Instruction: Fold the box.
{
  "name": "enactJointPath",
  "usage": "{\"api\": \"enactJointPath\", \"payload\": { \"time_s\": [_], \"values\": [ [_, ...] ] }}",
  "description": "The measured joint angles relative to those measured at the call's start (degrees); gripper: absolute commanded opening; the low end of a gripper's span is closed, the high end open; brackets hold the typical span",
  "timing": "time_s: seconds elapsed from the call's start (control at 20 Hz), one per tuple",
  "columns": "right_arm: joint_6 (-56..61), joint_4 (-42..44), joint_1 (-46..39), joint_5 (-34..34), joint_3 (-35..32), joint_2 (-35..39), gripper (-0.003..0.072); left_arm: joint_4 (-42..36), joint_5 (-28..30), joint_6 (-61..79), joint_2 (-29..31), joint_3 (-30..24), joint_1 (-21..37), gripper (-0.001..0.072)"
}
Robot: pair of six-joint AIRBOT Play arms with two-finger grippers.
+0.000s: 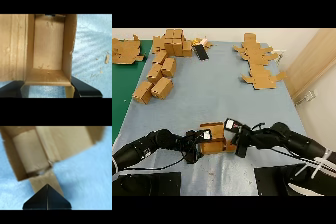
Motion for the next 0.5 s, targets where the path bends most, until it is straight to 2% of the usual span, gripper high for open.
{"api": "enactJointPath", "payload": {
  "time_s": [0.2,0.35,0.5],
  "values": [
    [20.98,-7.37,-5.44,-6.56,0.00,8.41,0.0002,0.00,0.00,0.09,0.00,0.00,0.00,0.0425],
    [35.45,-9.64,-12.79,-12.09,-0.31,11.80,0.0001,0.00,0.00,0.11,0.00,0.00,0.00,0.0424],
    [39.52,-6.16,-20.35,-15.47,-1.90,11.26,0.0002,0.00,0.00,0.11,0.00,0.00,0.00,0.0425]
  ]
}}
